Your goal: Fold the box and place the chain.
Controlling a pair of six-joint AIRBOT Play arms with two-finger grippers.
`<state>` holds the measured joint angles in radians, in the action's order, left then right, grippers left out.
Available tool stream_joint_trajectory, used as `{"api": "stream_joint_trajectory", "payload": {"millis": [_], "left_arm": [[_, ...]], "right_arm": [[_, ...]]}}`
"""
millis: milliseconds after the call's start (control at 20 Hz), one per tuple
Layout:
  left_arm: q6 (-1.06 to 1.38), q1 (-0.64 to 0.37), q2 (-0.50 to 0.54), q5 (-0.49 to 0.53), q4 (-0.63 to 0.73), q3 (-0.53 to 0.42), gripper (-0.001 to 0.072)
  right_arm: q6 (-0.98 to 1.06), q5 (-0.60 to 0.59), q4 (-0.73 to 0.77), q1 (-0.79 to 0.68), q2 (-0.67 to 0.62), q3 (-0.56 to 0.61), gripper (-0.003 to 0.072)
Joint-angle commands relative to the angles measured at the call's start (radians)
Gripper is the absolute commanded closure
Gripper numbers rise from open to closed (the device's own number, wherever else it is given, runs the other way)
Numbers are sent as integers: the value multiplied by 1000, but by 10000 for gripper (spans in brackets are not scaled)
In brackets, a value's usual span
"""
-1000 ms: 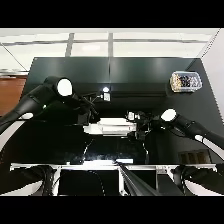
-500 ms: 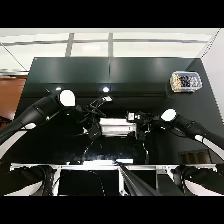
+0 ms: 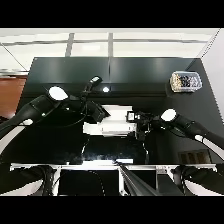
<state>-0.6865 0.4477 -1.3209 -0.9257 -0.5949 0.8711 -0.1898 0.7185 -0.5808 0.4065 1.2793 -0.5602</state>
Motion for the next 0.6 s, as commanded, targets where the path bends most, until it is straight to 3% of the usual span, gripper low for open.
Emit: {"api": "stream_joint_trajectory", "payload": {"millis": [0, 150, 350, 550], "left_arm": [[87, 37, -60, 74, -77, 0, 685], [72, 76, -101, 77, -192, 1, 685], [31, 58, -100, 110, -208, 23, 685], [31, 53, -97, 71, -209, 95, 685]], "right_arm": [[0, 0, 0, 1, 0, -1, 433], [0, 0, 0, 1, 0, -1, 433], [1, -1, 0, 1, 0, -1, 433], [1, -2, 0, 1, 0, -1, 433]]}}
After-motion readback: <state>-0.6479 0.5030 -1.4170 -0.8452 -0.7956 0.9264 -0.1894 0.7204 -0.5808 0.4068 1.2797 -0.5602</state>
